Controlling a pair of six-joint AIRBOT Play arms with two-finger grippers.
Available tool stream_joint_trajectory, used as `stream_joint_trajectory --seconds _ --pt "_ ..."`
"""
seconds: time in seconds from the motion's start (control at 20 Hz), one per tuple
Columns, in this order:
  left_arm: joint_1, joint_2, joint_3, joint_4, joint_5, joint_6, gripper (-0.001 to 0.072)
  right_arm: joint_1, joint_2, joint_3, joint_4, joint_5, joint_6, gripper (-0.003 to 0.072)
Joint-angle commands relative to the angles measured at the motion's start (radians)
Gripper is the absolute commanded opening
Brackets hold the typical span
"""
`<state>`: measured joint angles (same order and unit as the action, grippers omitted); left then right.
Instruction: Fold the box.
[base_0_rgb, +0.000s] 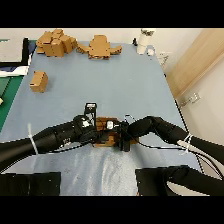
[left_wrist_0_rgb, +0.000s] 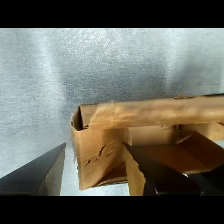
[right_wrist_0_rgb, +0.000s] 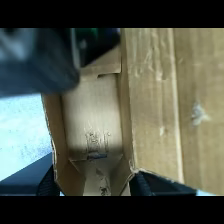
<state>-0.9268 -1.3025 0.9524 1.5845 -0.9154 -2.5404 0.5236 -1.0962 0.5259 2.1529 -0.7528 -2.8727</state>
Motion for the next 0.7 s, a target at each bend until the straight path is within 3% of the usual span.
stream_joint_trajectory --seconds 0.0,0.15,0.55,0.6,0.65 --pt "-0.021 -0.052 0.058 0.022 -0.027 -0.014 0.0586 0.000 0.000 0.000 0.000 0.000 0.000 0.0512" --pt "-0.026 -0.090 0.087 0.033 -0.071 -0.003 0.0586 0.000 0.000 0.000 0.000 0.000 0.000 0.0513" --pt "-0.019 -0.094 0.086 0.036 -0.061 0.011 0.0586 0.000 0.000 0.000 0.000 0.000 0.000 0.0512" --pt "-0.016 -0.094 0.086 0.037 -0.064 0.011 0.0560 0.000 0.000 0.000 0.000 0.000 0.000 0.0512" --pt "-0.013 -0.094 0.084 0.036 -0.063 0.011 0.0416 0.000 0.000 0.000 0.000 0.000 0.000 0.0512"
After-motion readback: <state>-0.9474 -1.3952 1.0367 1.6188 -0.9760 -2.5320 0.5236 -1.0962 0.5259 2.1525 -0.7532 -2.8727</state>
